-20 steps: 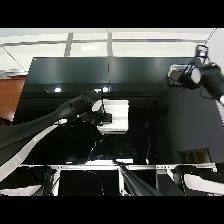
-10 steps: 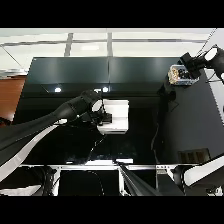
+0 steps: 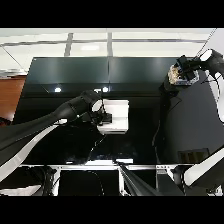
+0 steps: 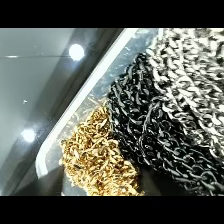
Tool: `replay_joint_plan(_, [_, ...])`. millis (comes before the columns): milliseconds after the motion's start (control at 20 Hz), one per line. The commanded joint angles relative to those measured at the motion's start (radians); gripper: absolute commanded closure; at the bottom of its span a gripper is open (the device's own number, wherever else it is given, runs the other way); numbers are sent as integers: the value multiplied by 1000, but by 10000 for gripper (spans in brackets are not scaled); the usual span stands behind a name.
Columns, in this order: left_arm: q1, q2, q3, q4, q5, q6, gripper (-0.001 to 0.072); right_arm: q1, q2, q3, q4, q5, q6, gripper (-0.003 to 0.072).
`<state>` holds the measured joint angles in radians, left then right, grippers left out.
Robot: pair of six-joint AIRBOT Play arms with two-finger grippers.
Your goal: Fold the box and place the chain.
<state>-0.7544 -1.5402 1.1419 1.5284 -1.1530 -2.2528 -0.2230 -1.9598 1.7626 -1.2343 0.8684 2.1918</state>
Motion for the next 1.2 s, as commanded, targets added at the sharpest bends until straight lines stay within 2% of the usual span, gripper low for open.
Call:
replay_joint_plan(0, [0,0,1,0,0,0,680,2,-14,3,26,-20,-4,308])
replay_joint_plan(50, [0,0,1,0,0,0,679,2,-14,3,27,-18,-11,406])
replay_joint_plan(100, [0,0,1,0,0,0,680,0,-13,4,31,-10,-39,570])
replay_joint_plan(150, [0,0,1,0,0,0,680,0,-12,10,32,9,-67,668])
replay_joint_plan(350, [0,0,1,0,1,0,680,-3,27,33,30,72,-162,670])
replay_joint_plan(700, [0,0,1,0,0,0,680,-6,241,33,29,118,-373,671])
replay_joint_plan(850, [0,0,1,0,0,0,680,-14,317,33,23,122,-398,671])
replay_joint_plan(1150, [0,0,1,0,-2,0,679,-38,291,31,-86,181,-396,670])
